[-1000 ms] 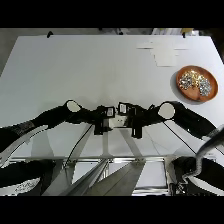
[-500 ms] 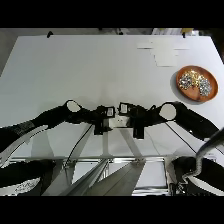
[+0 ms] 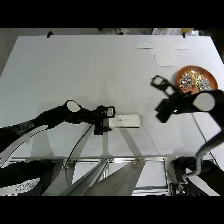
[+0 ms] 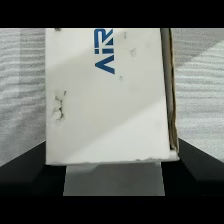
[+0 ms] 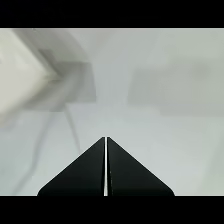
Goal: Fold the box and place the chain.
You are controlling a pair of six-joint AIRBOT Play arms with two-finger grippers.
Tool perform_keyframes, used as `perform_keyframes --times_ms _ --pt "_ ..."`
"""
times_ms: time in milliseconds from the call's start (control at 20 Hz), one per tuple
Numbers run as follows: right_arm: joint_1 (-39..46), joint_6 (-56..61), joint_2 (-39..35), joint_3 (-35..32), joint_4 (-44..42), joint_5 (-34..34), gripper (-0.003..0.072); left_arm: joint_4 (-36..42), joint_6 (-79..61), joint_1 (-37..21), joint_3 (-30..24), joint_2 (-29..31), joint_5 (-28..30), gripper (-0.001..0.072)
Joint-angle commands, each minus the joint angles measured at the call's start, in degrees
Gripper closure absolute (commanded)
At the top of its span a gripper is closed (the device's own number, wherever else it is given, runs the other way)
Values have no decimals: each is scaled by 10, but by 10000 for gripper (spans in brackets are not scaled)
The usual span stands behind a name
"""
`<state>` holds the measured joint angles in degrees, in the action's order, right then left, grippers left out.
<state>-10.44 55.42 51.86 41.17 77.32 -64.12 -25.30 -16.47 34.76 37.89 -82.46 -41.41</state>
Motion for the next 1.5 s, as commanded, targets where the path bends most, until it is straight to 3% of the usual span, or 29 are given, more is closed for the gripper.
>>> perform_keyframes --times_ms 0,150,200,250,300,400,450,550,650,700,900,1050,1200,1450 --pt "156 93 0 -5 66 -143 669 0 0 0 0 0 0 499" --pt "240 108 -1 -7 61 -186 666 0 0 0 0 0 0 499" --pt "257 108 -1 -7 54 -214 596 0 0 0 0 0 0 499" --pt "266 108 -3 -7 42 -240 469 2 -1 0 0 0 0 500" --pt "269 108 -7 -7 30 -260 407 4 -1 0 0 0 0 502" --pt "269 103 -14 -7 20 -260 418 4 -1 0 0 0 0 502" --pt "269 104 -15 -7 22 -250 468 4 -1 0 0 0 0 502" --pt "269 108 -15 -7 22 -225 669 4 0 0 0 1 0 509" --pt "269 108 -15 -7 22 -200 669 4 0 -3 0 8 6 558" --pt "269 108 -15 -7 19 -178 669 4 0 -5 0 16 7 689" --pt "269 108 -15 -7 19 -151 669 3 45 -20 0 88 30 707" --pt "269 108 -15 -7 19 -152 669 -10 183 -54 0 169 32 707" --pt "269 108 -15 -7 19 -152 669 -86 362 -104 0 258 29 707" --pt "269 108 -15 -7 19 -152 669 -342 680 -212 0 400 -20 707"
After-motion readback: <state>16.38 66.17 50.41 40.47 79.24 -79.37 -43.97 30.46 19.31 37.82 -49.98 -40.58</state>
